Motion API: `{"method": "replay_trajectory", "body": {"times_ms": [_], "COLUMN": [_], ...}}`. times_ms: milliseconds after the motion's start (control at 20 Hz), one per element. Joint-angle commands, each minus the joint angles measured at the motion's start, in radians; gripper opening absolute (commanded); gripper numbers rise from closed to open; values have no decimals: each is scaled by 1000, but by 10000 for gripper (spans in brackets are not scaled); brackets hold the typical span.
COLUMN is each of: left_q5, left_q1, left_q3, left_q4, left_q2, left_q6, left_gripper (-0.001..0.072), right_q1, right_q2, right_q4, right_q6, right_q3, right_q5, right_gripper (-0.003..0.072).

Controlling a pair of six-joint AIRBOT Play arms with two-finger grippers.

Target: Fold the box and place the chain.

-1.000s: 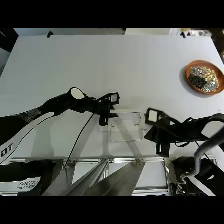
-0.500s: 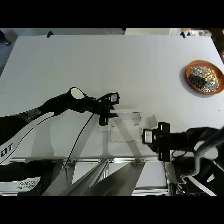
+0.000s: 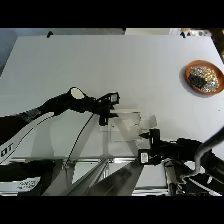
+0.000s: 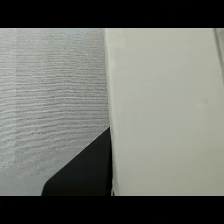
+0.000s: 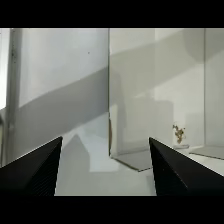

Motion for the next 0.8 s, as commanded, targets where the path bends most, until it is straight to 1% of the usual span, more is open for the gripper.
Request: {"method": "replay_trajectory", "body": {"times_ms": [0,100,300,400,600,750], "left_q5": [0,0,0,0,0,0], "left_q1": [0,0,0,0,0,0], "left_q3": [-1,-1,-1,-1,-1,-1], "left_q4": [0,0,0,0,0,0], "left_q2": [0,0,0,0,0,0], "left_q6": [0,0,0,0,0,0], "left_gripper": [11,11,11,11,11,11], "right_q1": [-5,-45,-126,-159,-208,-228], "right_q2": [-63,-102,-106,-106,-106,-109], "right_q4": [-42,-56,-55,-48,14,66], "right_q6": [0,0,-1,-3,-3,-11], "right_q3": [-11,-11,-10,5,65,70], "right_q5": [-86,-97,-148,-145,-136,-136], "right_gripper": [598,598,598,598,598,598]}}
